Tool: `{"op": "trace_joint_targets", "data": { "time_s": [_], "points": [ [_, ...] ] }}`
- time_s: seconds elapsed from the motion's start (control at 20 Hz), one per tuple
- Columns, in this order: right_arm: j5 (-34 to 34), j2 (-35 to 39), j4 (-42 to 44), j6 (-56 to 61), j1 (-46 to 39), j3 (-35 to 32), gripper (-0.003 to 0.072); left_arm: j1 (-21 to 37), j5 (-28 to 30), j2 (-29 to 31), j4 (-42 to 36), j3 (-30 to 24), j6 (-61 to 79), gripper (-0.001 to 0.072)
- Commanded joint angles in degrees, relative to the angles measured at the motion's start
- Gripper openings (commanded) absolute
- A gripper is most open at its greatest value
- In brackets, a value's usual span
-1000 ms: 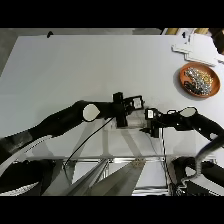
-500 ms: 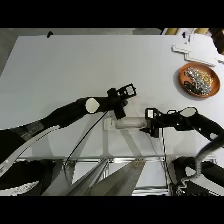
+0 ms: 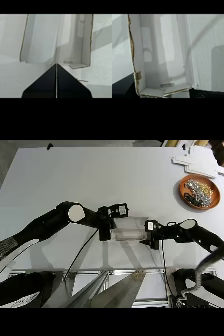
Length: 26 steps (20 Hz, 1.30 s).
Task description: Fold the box and place the chain.
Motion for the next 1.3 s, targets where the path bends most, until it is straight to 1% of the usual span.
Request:
{"op": "trace_joint_targets", "data": {
  "time_s": [0.0, 0.25, 0.4, 0.65, 0.7, 0.8, 0.85, 0.9, 0.95, 1.0, 1.05, 1.2, 1.25],
  "points": [
    [0.1, 0.0, 0.0, 0.0, 0.0, 0.0, 0.0397, -0.1, -0.2, -0.8, -2.3, -0.1, 0.3, 0.0005],
    [0.1, 0.0, 0.0, 0.0, 0.0, 0.0, 0.0397, -0.3, -1.3, -5.1, -1.2, -0.5, 0.2, 0.0007],
    [0.1, 0.1, 0.0, 0.0, 0.0, 0.0, 0.0397, 0.6, -1.9, -5.3, 1.0, -0.6, -0.2, 0.0006],
    [0.1, 0.0, 0.0, 0.0, 0.0, 0.0, 0.0397, 3.0, -11.0, -4.9, 7.6, -0.6, -0.2, 0.001],
    [0.1, 0.0, 0.0, 0.0, 0.0, 0.0, 0.0397, 3.4, -11.4, -4.5, 8.6, -0.6, -0.1, 0.0038],
    [0.1, 0.0, 0.0, 0.1, 0.0, 0.0, 0.0397, 3.8, -10.6, -4.2, 9.7, -0.6, 1.0, 0.0232],
    [0.1, 0.0, 0.0, 0.0, 0.0, 0.0, 0.0397, 3.8, -10.2, -4.3, 9.7, -0.6, 3.7, 0.0304],
    [0.1, 0.0, 0.0, 0.0, 0.0, 0.0, 0.0397, 3.8, -9.7, -4.3, 9.7, -0.6, 7.1, 0.0355],
    [0.1, 0.0, 0.0, 0.0, 0.0, 0.0, 0.0397, 3.7, -9.0, -4.3, 9.6, -0.7, 10.6, 0.0362],
    [0.1, 0.0, 0.0, 0.0, 0.0, 0.0, 0.0397, 3.6, -7.8, -4.3, 8.8, -1.2, 14.7, 0.0417],
    [0.1, 0.0, 0.0, 0.1, 0.0, 0.0, 0.0397, 3.5, -6.2, -4.4, 7.5, -1.9, 18.2, 0.0437],
    [0.1, 0.0, 0.0, 0.1, 0.0, 0.0, 0.0397, 3.1, -0.9, -4.6, 4.5, -3.5, 20.9, 0.0436],
    [0.1, 0.0, 0.0, 0.0, 0.0, 0.0, 0.0397, 3.0, -0.2, -5.0, 3.7, -3.5, 20.9, 0.0436]
  ]
}}
